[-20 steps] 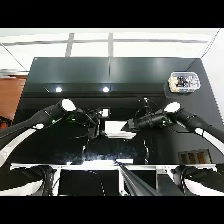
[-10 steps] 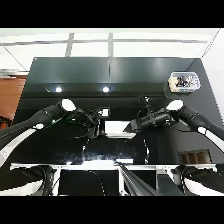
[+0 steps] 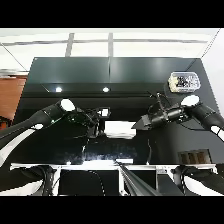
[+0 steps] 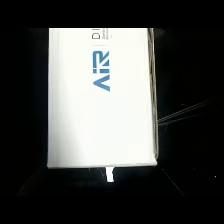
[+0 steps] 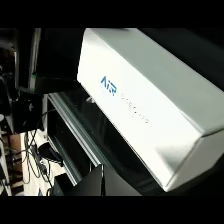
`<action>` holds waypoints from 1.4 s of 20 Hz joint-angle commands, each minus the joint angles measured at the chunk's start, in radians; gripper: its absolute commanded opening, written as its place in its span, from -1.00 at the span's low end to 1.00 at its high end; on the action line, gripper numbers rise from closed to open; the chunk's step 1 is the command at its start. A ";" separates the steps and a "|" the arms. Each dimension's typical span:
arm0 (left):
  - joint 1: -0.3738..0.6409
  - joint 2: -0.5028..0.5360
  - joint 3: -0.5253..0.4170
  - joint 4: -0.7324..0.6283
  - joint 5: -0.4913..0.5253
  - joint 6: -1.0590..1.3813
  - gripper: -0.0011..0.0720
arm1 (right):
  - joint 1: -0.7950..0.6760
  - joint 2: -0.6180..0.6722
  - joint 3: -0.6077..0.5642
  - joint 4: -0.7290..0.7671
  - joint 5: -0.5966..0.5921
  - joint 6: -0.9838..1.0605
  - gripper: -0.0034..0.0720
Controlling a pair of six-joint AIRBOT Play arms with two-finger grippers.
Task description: Fold the box and place the chain.
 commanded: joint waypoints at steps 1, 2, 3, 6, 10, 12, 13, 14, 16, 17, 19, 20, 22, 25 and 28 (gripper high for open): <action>0.002 0.060 0.001 0.065 -0.019 -0.053 0.98 | -0.077 0.020 0.001 -0.019 0.027 0.016 -0.89; 0.001 0.094 0.001 0.106 -0.029 -0.088 0.98 | -0.122 0.039 0.001 -0.019 0.032 0.016 -0.89; 0.002 0.129 0.001 0.143 -0.048 -0.125 0.98 | -0.172 0.062 0.001 -0.019 0.037 0.016 -0.89; -0.002 0.232 0.000 0.177 -0.059 -0.248 0.98 | -0.321 0.132 0.001 -0.031 0.056 0.016 -0.89; -0.090 0.229 0.033 0.121 0.039 -0.350 0.98 | -0.455 0.164 0.001 -0.042 0.062 0.018 -0.89; -0.149 0.170 0.073 0.121 0.108 -0.425 0.97 | -0.465 0.164 0.001 -0.041 0.062 0.023 -0.89; -0.175 0.134 0.102 0.108 0.111 -0.434 0.97 | -0.464 0.164 0.001 -0.040 0.063 0.024 -0.89; -0.204 0.097 0.134 0.092 0.110 -0.434 0.97 | -0.465 0.164 0.001 -0.040 0.063 0.024 -0.89; -0.249 0.034 0.187 0.089 0.110 -0.434 0.97 | -0.465 0.164 0.001 -0.041 0.064 0.027 -0.89; -0.258 0.008 0.206 0.090 0.109 -0.434 0.97 | -0.465 0.164 0.001 -0.041 0.068 0.027 -0.89; -0.264 -0.023 0.235 0.088 0.099 -0.444 0.97 | -0.464 0.164 0.001 -0.041 0.077 0.027 -0.89; -0.264 -0.029 0.241 0.087 0.102 -0.449 0.97 | -0.464 0.164 0.001 -0.041 0.077 0.027 -0.89; -0.262 -0.033 0.243 0.088 0.109 -0.449 0.97 | -0.463 0.164 0.001 -0.041 0.076 0.026 -0.88; -0.262 -0.037 0.243 0.089 0.109 -0.449 0.97 | -0.463 0.164 0.001 -0.041 0.073 0.021 -0.88; -0.262 -0.044 0.243 0.089 0.104 -0.468 0.97 | -0.463 0.164 0.001 -0.041 0.073 0.009 -0.88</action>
